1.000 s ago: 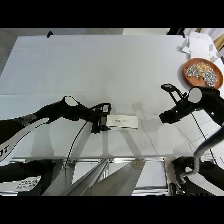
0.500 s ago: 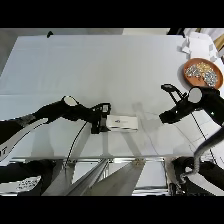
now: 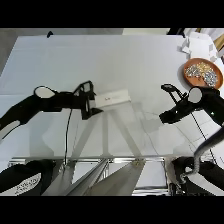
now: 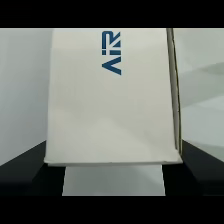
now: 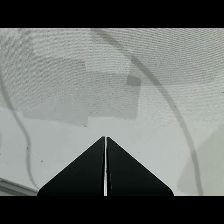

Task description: Fold the box and place the chain.

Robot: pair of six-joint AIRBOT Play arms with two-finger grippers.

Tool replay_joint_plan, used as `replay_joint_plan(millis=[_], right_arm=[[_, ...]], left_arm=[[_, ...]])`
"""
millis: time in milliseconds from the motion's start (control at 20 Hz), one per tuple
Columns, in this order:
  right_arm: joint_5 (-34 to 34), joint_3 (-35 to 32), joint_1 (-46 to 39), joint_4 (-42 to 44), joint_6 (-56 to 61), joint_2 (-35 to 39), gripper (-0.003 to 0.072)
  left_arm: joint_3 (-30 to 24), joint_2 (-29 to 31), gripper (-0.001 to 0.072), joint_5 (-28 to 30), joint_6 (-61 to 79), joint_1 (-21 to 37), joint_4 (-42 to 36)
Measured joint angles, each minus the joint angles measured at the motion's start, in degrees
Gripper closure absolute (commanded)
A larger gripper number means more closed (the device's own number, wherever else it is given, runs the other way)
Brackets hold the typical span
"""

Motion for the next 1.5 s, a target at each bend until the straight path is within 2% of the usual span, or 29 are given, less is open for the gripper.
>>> replay_joint_plan(millis=[250,450,600,800,1200,1250,1300,1350,1450,1500], right_arm=[[0.0,0.0,0.0,0.0,0.0,0.0,0.0665],[0.0,0.0,0.0,0.0,0.0,0.0,0.0665],[0.0,0.0,0.0,0.0,0.0,0.0,0.0665],[0.0,0.0,0.0,0.0,0.0,0.0,0.0665],[0.0,0.0,0.0,0.0,0.0,0.0,0.0665],[0.0,0.0,0.0,0.0,0.0,0.0,0.0665],[0.0,0.0,0.0,0.0,0.0,0.0,0.0665],[0.0,0.0,0.0,0.0,0.0,0.0,0.0665],[0.0,0.0,0.0,0.0,0.0,0.0,0.0665],[0.0,0.0,0.0,0.0,0.0,0.0,0.0665]], left_arm=[[0.0,7.0,0.0702,0.9,-11.1,15.6,5.8],[0.0,8.7,0.0703,1.9,-16.0,27.4,12.5],[0.0,8.5,0.0702,3.7,-21.3,33.1,18.6],[0.0,6.5,0.0703,4.5,-27.8,36.1,24.7],[0.0,2.7,0.069,3.7,-37.9,37.1,34.9],[0.0,2.5,0.0627,3.7,-38.7,37.1,36.1],[0.0,2.3,0.0484,3.5,-39.4,37.1,36.9],[0.0,2.2,0.0392,3.3,-39.9,37.1,37.6],[0.0,2.0,0.0264,3.2,-40.5,37.1,38.4],[0.0,1.9,0.0175,3.1,-40.7,37.1,38.6]])
